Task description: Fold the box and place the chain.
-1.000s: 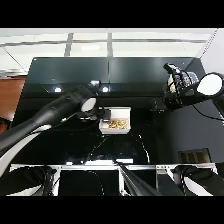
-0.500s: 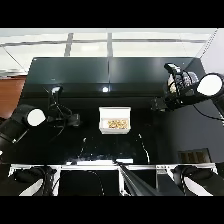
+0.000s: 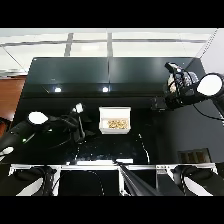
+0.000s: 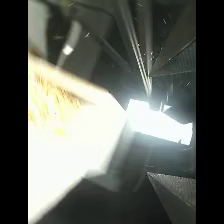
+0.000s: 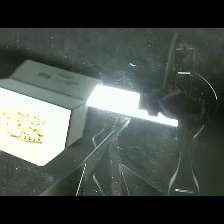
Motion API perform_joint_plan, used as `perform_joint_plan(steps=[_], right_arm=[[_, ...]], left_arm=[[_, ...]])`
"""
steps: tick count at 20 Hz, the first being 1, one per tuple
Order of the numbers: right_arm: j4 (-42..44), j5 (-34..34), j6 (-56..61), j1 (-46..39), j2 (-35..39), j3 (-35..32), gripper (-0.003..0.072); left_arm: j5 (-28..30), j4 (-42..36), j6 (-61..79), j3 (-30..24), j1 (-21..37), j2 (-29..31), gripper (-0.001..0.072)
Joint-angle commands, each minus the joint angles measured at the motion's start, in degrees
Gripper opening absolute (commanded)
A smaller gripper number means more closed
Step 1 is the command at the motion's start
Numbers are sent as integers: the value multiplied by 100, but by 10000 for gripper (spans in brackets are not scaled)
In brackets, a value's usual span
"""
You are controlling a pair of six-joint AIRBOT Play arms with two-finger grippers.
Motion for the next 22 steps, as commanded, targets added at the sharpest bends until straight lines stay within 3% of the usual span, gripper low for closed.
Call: perform_joint_plan(steps=[1,4,8,14,19,22], right_arm=[[22,-13,39,-4,-4,-2,252],[24,-9,39,-2,-4,-2,252],[24,-26,37,-2,-4,-2,252],[24,-31,37,-2,-4,-2,252],[24,-90,37,-2,-4,-2,252],[24,-140,35,-2,-4,-2,252]], left_arm=[[55,-782,2151,149,-367,-570,712],[50,-1292,2177,304,-420,-960,712],[140,-1290,2264,476,-420,-1106,711],[334,-881,1937,560,-413,-1150,709],[304,-671,1725,935,-420,-1482,706],[-42,-595,1757,1180,-444,-1696,706]])
